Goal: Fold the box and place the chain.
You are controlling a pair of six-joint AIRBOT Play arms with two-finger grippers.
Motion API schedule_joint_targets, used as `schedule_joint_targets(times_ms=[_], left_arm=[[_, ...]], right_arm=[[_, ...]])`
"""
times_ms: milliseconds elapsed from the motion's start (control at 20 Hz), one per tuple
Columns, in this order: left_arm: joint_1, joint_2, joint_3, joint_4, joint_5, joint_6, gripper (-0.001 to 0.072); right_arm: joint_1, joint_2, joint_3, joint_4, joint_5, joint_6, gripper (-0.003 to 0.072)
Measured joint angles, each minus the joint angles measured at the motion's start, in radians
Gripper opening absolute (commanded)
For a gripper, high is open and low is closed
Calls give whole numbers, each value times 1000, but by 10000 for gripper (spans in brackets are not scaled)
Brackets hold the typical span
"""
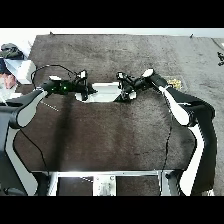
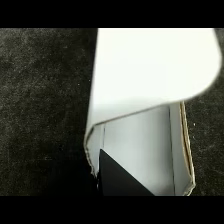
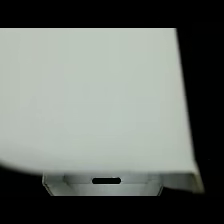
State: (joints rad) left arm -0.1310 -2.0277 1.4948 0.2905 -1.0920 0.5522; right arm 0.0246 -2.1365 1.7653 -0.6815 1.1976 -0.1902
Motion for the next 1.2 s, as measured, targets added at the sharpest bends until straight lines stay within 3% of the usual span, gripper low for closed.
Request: schedule_joint_targets(times_ms=[150, 250, 650, 1050, 1100, 1150, 1200], left_arm=[[0, 0, 0, 0, -1, 1, 15], [0, 0, 0, -2, -4, 2, 357], [19, 8, 2, -14, -47, -3, 348], [135, 86, 2, -9, -235, -62, 354], [141, 101, 2, -3, -255, -69, 326], [142, 113, 2, -1, -268, -77, 190], [143, 124, 2, 8, -281, -84, 102]], right_arm=[[0, 0, 0, 0, 0, 0, 538], [0, 0, 0, 0, 0, 0, 538], [0, 0, 0, 0, -1, 0, 538], [0, 0, 0, 0, -1, 0, 539], [0, 0, 0, 0, -1, 0, 538], [0, 0, 0, 0, -1, 0, 539], [0, 0, 0, 0, -1, 0, 538]])
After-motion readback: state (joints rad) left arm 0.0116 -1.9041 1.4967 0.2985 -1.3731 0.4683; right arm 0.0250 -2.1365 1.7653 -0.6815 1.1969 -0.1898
